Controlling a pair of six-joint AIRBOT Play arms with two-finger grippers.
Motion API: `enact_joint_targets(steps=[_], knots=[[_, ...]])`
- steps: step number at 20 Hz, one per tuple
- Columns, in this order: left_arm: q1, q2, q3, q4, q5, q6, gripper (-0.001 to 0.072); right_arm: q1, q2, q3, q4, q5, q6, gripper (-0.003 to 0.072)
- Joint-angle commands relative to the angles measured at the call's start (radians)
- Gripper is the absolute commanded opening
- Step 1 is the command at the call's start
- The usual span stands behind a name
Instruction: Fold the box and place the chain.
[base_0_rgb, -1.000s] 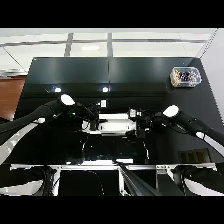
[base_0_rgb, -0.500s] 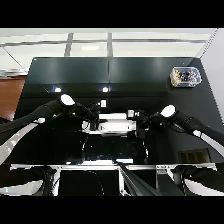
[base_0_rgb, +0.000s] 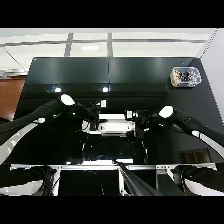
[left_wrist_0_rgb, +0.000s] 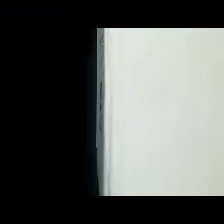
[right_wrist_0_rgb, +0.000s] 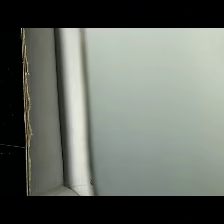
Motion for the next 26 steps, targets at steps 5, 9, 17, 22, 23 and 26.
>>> enact_joint_targets(steps=[5, 9, 17, 22, 23, 26], knots=[[0.0, 0.0, 0.001, 0.0, 0.01, 0.0, 0.0026, 0.001, -0.001, 0.001, -0.006, -0.002, 0.003, 0.0528], [0.005, 0.03, 0.013, 0.017, 0.016, -0.079, 0.0491, 0.001, -0.001, 0.001, -0.005, -0.004, 0.004, 0.0526], [0.106, 0.332, 0.015, 0.408, -0.175, -0.69, 0.0565, 0.001, -0.001, 0.001, -0.005, -0.003, 0.004, 0.0349], [0.14, 0.319, -0.098, 0.178, -0.455, -0.894, 0.0024, 0.001, -0.001, 0.001, -0.004, -0.003, 0.003, 0.0349], [0.122, 0.315, -0.144, 0.054, -0.4, -0.853, 0.0023, 0.001, -0.001, 0.001, -0.004, -0.003, 0.004, 0.0349], [0.068, 0.317, -0.223, -0.318, -0.018, -0.687, 0.0023, 0.001, -0.001, 0.001, -0.004, -0.003, 0.003, 0.0349]])
